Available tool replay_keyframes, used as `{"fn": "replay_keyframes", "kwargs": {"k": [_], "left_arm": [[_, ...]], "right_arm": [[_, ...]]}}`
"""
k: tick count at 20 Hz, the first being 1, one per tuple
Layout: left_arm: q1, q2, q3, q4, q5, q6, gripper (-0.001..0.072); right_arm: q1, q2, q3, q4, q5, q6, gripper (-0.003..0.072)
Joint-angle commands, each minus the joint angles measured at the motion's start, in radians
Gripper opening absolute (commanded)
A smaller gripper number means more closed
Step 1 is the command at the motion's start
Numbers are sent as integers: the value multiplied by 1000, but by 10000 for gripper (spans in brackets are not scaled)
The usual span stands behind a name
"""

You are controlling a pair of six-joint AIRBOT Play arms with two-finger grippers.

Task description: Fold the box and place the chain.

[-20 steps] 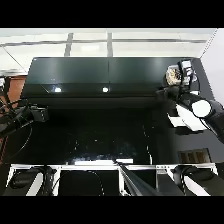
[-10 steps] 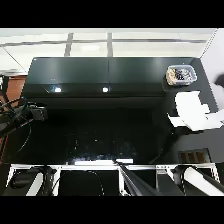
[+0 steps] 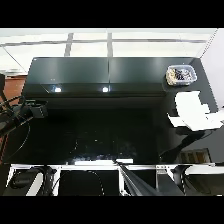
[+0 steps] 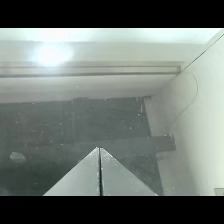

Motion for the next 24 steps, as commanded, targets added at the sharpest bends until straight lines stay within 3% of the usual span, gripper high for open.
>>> {"fn": "replay_keyframes", "kwargs": {"k": [1,3,4,9,13,15,18,21,22,23,24], "left_arm": [[0,0,0,-22,3,0,24],[0,0,0,-20,3,0,25],[1,0,0,-20,6,0,27],[1,0,0,-6,29,1,28],[0,0,-2,-18,24,0,28],[0,-2,-21,-32,26,1,28],[-1,-52,-96,-158,34,1,27],[-51,-195,-121,-307,36,23,29],[-85,-248,-114,-365,54,80,63],[-124,-310,-102,-434,86,170,205],[-159,-375,-84,-481,117,256,443]], "right_arm": [[83,-87,89,-138,113,-120,550],[93,-87,89,-130,130,-119,110],[91,-86,89,-94,164,-119,18],[99,21,15,194,224,-108,17],[122,268,-231,503,201,-127,17],[146,394,-362,564,171,-131,17],[287,519,-560,649,77,-124,17],[526,547,-706,715,-43,-122,17],[611,547,-738,717,-111,-111,17],[699,547,-760,716,-178,-91,17],[779,547,-770,715,-226,-77,17]]}}
